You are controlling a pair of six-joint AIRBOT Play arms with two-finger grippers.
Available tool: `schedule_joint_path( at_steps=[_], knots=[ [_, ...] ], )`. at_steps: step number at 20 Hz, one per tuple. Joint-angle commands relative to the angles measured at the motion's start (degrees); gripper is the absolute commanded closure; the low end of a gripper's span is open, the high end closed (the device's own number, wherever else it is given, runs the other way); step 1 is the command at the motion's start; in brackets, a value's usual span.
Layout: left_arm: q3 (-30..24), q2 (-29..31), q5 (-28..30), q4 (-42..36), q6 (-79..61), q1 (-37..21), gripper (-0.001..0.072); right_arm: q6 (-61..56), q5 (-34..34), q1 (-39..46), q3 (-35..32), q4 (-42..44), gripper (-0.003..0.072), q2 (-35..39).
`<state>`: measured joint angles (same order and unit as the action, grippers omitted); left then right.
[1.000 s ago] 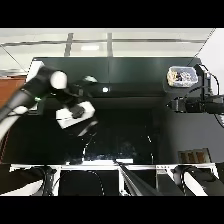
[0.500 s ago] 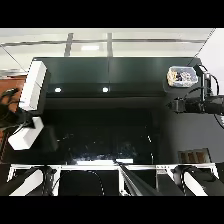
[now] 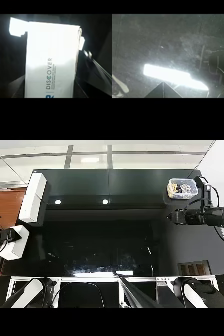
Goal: Fold the box and place the chain.
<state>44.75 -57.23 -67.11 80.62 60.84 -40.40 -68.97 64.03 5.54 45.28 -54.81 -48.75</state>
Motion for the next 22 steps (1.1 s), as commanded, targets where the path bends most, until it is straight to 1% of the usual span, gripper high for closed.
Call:
schedule_joint_path(
  at_steps=[1,2,5,7,10,12,15,19,20,21,22],
  knots=[
    [-0.2,-1.2,9.1,-3.5,-6.6,0.1,0.0413,-1.3,0.0,0.0,0.0,0.2,0.0674,0.0],
    [-0.2,-2.3,9.4,-4.5,-6.7,0.2,0.0414,-1.4,0.0,0.0,0.0,0.2,0.0674,0.0],
    [-0.2,-5.4,8.2,-8.5,-11.9,0.8,0.0414,-2.4,0.7,0.0,0.0,0.3,0.0674,0.0],
    [-0.2,-7.1,8.0,-10.0,-11.8,1.3,0.0413,-2.4,1.2,0.0,0.0,0.3,0.0674,0.0],
    [-0.2,-9.2,9.5,-9.9,-11.8,2.3,0.0413,-2.9,1.4,0.0,0.0,0.4,0.0674,0.0],
    [-0.2,-9.4,11.6,-8.8,-11.8,3.0,0.0413,-3.0,1.7,0.0,0.0,0.4,0.0674,0.0],
    [-0.2,-9.4,12.1,-6.6,-11.5,3.0,0.0413,-3.1,1.7,0.0,0.0,0.4,0.0674,0.0],
    [-0.2,-9.4,14.7,-6.7,-11.5,3.0,0.0412,-3.2,1.7,0.0,0.0,0.4,0.0674,0.0],
    [-0.2,-9.4,15.1,-8.3,-11.6,3.0,0.0382,-3.3,1.7,0.0,0.0,0.4,0.0674,0.0],
    [0.4,-9.3,15.1,-9.1,-11.6,3.3,0.0083,-3.3,1.7,0.0,0.0,0.4,0.0674,0.0],
    [2.0,-9.1,14.7,-9.0,-11.3,3.9,-0.0011,-3.3,1.6,0.0,0.0,0.4,0.0674,0.0]
  ],
)
